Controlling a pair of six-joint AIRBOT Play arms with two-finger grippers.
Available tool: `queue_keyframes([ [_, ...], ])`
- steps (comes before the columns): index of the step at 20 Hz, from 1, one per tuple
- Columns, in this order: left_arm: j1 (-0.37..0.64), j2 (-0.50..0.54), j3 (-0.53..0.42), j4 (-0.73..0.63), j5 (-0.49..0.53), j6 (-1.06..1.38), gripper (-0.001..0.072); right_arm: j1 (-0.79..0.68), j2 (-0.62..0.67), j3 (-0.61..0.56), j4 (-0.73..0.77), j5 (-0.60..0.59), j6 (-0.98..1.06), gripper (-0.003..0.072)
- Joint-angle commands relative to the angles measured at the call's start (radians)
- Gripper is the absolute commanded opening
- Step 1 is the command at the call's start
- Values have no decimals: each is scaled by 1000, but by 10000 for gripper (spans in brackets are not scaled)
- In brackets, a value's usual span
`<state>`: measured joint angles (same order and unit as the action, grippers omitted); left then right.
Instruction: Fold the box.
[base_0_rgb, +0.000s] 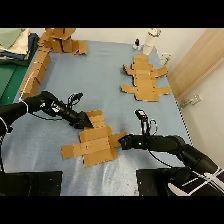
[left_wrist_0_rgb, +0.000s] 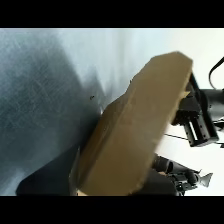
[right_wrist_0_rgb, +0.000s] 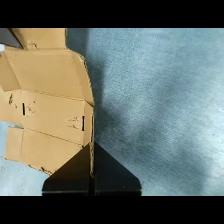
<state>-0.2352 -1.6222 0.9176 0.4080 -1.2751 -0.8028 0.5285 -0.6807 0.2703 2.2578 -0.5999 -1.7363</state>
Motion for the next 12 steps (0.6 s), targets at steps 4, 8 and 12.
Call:
queue_keyframes([
  [4,0,-1,0,36,14,31,85,1,1,0,-2,-1,0,1],
  [8,0,-1,0,1,19,58,361,1,1,0,-2,-3,0,1],
  [12,10,-1,0,-25,18,79,418,1,1,0,-3,-3,0,1],
])
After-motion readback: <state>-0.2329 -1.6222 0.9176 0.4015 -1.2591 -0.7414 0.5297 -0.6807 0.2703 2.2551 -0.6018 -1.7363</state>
